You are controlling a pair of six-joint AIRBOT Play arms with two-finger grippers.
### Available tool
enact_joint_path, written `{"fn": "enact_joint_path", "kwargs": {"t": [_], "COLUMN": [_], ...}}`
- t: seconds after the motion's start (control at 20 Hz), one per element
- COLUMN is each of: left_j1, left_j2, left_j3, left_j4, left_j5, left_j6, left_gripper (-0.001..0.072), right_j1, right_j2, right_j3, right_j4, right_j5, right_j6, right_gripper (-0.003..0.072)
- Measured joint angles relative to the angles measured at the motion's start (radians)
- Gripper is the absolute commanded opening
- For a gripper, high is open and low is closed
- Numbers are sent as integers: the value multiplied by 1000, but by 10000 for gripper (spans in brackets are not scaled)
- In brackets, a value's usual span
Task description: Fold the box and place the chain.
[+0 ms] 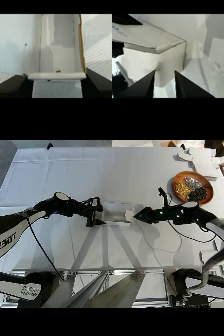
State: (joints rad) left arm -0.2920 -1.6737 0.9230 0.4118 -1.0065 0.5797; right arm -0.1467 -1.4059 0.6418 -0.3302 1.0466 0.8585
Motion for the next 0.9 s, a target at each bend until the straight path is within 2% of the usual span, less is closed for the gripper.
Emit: {"fn": "enact_joint_path", "kwargs": {"t": [0.05, 0.3, 0.65, 0.9], "left_j1": [0, 0, 1, 0], "left_j2": [0, 0, 0, 0], "left_j3": [0, 0, 0, 0], "left_j4": [0, 0, 0, -1], "left_j5": [0, 0, -1, 1], "left_j6": [0, 0, -1, 0], "left_gripper": [318, 318, 318, 318], "right_j1": [4, 54, 118, 140], "right_j2": [0, 0, 0, 20], "right_j3": [0, 0, 0, 0], "right_j4": [8, 58, 79, 18], "right_j5": [8, 18, -72, -136], "right_j6": [-7, -55, -97, -104], "right_gripper": [303, 303, 302, 302]}}
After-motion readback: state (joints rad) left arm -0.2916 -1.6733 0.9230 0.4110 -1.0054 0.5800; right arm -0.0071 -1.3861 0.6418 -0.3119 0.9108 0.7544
